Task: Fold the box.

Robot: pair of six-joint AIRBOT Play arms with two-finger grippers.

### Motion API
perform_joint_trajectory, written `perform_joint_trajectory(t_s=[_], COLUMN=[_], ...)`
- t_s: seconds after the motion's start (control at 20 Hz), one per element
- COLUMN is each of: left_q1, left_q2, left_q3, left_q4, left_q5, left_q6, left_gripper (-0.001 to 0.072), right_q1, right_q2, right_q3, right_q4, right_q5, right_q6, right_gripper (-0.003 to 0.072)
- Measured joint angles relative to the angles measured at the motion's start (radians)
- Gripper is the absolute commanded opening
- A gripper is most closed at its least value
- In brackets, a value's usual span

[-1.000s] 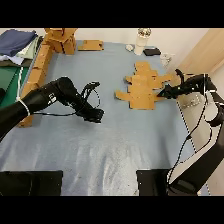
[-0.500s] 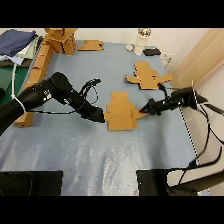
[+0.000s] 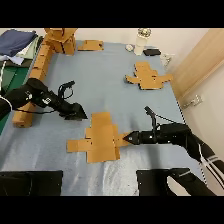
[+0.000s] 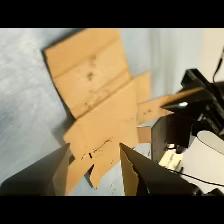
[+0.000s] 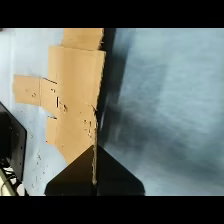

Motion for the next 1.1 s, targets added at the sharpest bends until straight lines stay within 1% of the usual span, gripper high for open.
perform_joint_trajectory(t_s=[0.1, 0.2, 0.4, 0.7, 0.95, 1.1], left_q1=[0.024, 0.032, 0.012, -0.014, -0.018, -0.018], left_q2=[-0.034, -0.073, -0.13, -0.153, -0.159, -0.166], left_q3=[-0.033, -0.054, -0.07, -0.072, -0.058, -0.056], left_q4=[-0.002, -0.002, -0.054, -0.195, -0.298, -0.32], left_q5=[-0.004, -0.002, 0.013, 0.061, 0.059, 0.037], left_q6=[0.011, 0.024, 0.079, 0.197, 0.297, 0.328], left_gripper=[0.0469, 0.047, 0.0469, 0.0469, 0.0468, 0.0468], right_q1=[0.032, 0.051, 0.068, 0.072, 0.072, 0.072], right_q2=[0.1, 0.169, 0.227, 0.245, 0.214, 0.174], right_q3=[-0.026, -0.039, -0.05, -0.054, -0.058, -0.058], right_q4=[0.007, 0.009, 0.011, 0.009, 0.0, -0.001], right_q5=[0.021, 0.033, 0.048, 0.039, 0.027, 0.032], right_q6=[0.008, 0.021, 0.038, 0.045, 0.045, 0.03], right_gripper=[0.0, 0.0001, 0.0, 0.0, 0.0001, 0.0])
